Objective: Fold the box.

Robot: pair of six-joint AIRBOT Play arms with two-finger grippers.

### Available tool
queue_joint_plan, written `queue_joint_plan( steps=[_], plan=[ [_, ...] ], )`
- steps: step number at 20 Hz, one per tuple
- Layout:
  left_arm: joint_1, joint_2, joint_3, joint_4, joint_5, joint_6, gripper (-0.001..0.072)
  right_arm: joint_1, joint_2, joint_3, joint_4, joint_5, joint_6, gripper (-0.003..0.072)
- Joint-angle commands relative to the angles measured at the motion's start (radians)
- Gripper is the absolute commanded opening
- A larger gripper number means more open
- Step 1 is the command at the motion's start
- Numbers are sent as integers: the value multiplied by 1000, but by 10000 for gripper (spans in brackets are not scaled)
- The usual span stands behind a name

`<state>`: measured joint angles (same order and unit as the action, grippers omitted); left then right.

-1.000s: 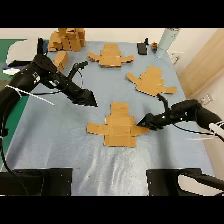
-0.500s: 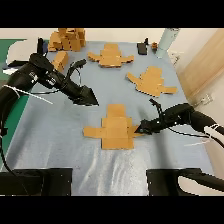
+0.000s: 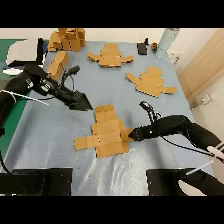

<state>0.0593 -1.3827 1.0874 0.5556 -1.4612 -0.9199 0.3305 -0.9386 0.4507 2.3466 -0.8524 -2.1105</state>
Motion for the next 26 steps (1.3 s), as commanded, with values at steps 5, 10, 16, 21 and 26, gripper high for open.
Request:
queue_joint_plan(
  steps=[5,10,16,21,26],
  plan=[
    [31,-9,-208,23,180,112,559,77,78,-19,-142,53,114,3],
    [-105,-95,-201,-92,265,214,560,81,79,-19,-140,52,114,3],
    [-194,-197,-184,-245,254,327,559,81,78,-19,-140,53,117,3],
    [-215,-209,-171,-326,219,404,411,81,78,-19,-141,52,121,4],
    [-208,-209,-167,-306,214,404,227,81,78,-19,-147,53,121,4]
  ],
)
